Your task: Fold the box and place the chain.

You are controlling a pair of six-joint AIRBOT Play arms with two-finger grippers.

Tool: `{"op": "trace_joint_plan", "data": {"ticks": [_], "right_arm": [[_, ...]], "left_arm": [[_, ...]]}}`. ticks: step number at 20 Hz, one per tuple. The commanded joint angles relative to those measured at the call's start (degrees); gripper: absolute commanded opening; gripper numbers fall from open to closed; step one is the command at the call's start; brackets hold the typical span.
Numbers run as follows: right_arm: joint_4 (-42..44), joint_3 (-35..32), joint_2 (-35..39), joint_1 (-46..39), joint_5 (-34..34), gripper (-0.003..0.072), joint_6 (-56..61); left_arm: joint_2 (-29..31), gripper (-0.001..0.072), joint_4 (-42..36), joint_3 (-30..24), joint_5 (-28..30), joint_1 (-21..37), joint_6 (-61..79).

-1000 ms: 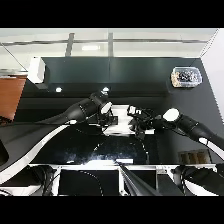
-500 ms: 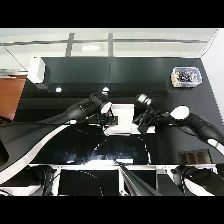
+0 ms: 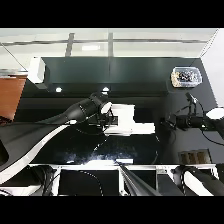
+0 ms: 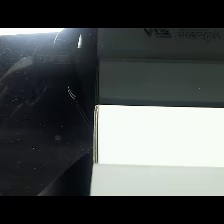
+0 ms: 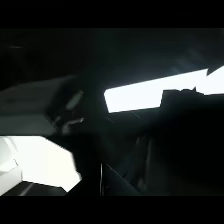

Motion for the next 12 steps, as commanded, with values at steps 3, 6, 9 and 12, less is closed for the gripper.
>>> {"op": "trace_joint_plan", "data": {"ticks": [3, 6, 9, 12], "right_arm": [[-0.3, -2.0, -6.4, 1.6, 3.2, 0.0013, 5.0], [7.4, -2.0, -11.3, 4.1, 3.5, 0.0013, -1.8], [15.6, -2.0, -14.3, 5.2, 3.0, 0.0013, -8.2], [20.7, -2.0, -14.8, 5.7, 3.8, 0.0014, -13.5]], "left_arm": [[0.0, 0.0027, 0.0, 0.0, 0.0, 0.0, 0.0], [0.0, 0.0026, 0.0, 0.0, 0.0, 0.0, 0.0], [0.0, 0.0027, 0.0, 0.0, 0.0, 0.0, 0.0], [0.0, 0.0026, 0.0, 0.0, 0.0, 0.0, 0.0]]}}
